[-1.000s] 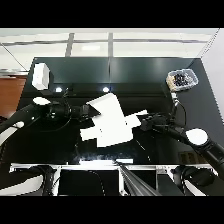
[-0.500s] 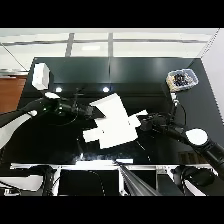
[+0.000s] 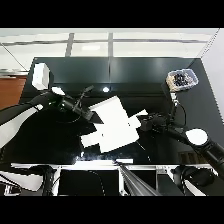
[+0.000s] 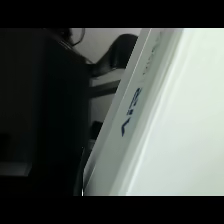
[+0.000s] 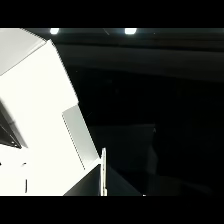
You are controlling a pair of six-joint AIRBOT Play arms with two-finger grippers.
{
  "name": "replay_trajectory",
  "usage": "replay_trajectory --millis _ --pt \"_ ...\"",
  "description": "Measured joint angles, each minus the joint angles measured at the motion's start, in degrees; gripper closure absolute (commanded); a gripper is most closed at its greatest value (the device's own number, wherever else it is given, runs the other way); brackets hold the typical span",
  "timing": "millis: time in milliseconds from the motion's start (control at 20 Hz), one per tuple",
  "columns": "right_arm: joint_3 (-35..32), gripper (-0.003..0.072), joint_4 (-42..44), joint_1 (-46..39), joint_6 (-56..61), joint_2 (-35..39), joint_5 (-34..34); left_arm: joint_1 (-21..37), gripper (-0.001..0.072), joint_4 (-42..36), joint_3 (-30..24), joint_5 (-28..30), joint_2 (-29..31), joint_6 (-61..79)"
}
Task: Fold the box and place the chain.
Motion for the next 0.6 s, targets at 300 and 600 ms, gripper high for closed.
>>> replay_trajectory --millis 300,600 --pt "0.0 0.0400 -0.4 0.0 0.0 0.0 0.0 -0.1 0.0682 0.6 0.3 -3.5 -0.3 3.7" --pt "2.8 0.0053 -9.3 -3.5 0.0 0.0 5.5 -0.3 0.0685 3.5 0.4 -4.2 2.1 4.3"
